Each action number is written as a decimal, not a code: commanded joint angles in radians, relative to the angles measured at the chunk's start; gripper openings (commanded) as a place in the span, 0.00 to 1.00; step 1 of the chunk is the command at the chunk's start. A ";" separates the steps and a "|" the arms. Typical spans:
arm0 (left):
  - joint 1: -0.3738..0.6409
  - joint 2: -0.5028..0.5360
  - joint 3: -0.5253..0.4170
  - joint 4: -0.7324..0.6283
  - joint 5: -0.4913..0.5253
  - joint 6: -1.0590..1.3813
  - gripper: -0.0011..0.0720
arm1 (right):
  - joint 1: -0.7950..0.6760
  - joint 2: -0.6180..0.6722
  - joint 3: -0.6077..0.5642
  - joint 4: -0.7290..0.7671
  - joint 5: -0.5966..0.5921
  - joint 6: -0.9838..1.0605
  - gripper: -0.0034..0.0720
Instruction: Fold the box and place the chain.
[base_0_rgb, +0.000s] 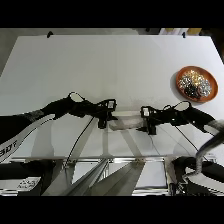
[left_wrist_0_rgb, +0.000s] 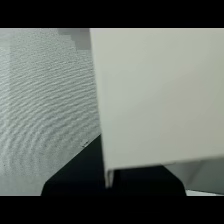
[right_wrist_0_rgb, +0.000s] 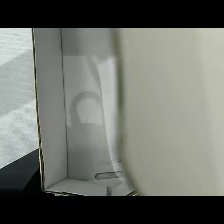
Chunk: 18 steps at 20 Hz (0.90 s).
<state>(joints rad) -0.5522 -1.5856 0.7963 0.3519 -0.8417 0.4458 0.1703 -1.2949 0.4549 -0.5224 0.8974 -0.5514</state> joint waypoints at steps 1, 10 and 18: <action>0.000 0.000 0.000 0.000 0.000 0.000 0.03 | 0.002 -0.003 0.000 -0.004 0.000 -0.002 0.73; 0.000 0.000 0.000 0.000 0.000 0.000 0.03 | -0.011 -0.012 0.000 -0.027 0.000 0.004 0.61; 0.000 0.000 0.000 0.000 0.000 0.000 0.03 | -0.010 -0.012 0.000 -0.027 0.003 0.003 0.62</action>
